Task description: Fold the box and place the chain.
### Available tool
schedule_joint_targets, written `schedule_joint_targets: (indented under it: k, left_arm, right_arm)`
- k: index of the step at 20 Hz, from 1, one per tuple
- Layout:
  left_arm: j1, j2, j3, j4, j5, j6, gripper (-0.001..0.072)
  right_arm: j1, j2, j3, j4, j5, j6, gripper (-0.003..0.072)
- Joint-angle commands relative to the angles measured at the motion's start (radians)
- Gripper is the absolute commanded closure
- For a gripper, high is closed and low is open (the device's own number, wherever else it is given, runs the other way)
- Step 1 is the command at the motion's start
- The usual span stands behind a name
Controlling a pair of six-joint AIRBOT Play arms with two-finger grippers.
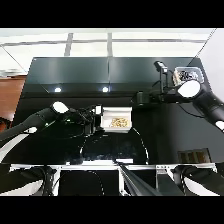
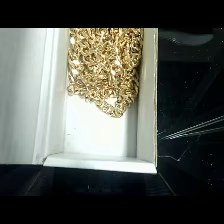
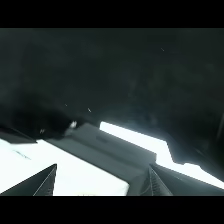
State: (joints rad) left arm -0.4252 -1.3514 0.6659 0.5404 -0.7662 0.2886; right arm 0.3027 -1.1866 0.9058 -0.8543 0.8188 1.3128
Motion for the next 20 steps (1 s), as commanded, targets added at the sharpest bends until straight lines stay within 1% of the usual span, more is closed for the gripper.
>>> schedule_joint_targets:
  k: [1,5,8,9,10,16,20]
  left_arm:
    - [0.000,-0.001,0.001,0.000,0.003,-0.001,0.0332]
    - [0.000,-0.001,0.001,0.000,0.003,-0.001,0.0332]
    - [-0.001,-0.001,0.001,0.001,0.003,-0.001,0.0332]
    - [0.000,-0.001,0.001,0.001,0.003,-0.001,0.0332]
    - [-0.001,-0.001,0.001,0.001,0.003,-0.001,0.0332]
    - [-0.001,-0.001,0.001,0.001,0.003,-0.001,0.0332]
    - [-0.001,-0.001,0.001,0.001,0.003,-0.001,0.0332]
  right_arm:
    - [0.082,-0.046,0.000,0.012,-0.053,-0.174,0.0040]
    - [0.087,-0.040,0.014,0.011,0.049,-0.579,0.0040]
    - [0.093,-0.040,0.015,0.012,0.152,-0.728,0.0040]
    - [0.093,-0.040,0.015,0.012,0.201,-0.813,0.0040]
    - [0.093,-0.040,0.015,0.013,0.224,-0.876,0.0040]
    - [0.112,-0.045,-0.016,0.039,0.197,-0.999,0.0040]
    - [0.112,-0.059,-0.016,0.039,0.186,-1.008,0.0040]
